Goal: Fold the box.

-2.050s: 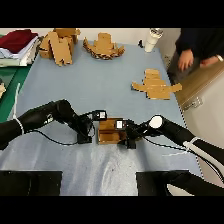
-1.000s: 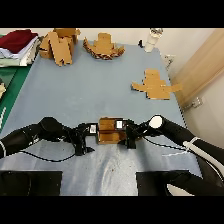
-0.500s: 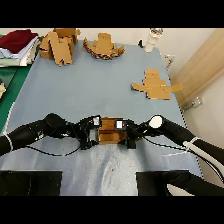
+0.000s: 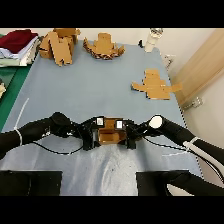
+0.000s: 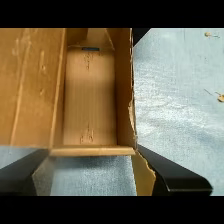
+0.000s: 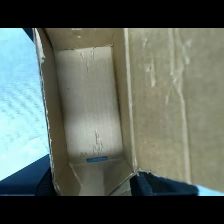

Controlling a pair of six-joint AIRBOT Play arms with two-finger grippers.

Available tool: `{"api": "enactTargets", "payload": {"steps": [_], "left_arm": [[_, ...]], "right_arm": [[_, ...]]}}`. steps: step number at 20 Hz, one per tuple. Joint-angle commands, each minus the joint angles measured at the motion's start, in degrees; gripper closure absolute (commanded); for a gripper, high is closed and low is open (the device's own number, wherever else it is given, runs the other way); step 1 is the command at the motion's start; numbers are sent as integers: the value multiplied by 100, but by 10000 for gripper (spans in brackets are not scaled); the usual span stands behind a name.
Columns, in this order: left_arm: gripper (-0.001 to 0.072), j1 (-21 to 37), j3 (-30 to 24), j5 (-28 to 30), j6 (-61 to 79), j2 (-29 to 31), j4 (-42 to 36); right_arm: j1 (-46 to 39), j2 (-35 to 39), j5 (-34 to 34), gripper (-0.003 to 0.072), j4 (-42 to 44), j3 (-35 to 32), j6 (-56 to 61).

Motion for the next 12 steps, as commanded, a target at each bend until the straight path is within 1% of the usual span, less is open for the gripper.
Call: {"api": "enactTargets", "payload": {"steps": [1,7,10,12], "left_arm": [[9,-166,127,55,221,-177,7],[9,-245,170,195,219,-210,63],[10,-245,170,192,35,-208,378],[9,-245,170,188,-214,-205,422]], "right_arm": [[-2,2,-4,179,2,4,2],[-2,2,-4,179,2,4,2],[-2,2,-4,179,2,4,2],[-2,2,-2,179,2,4,2]]}}
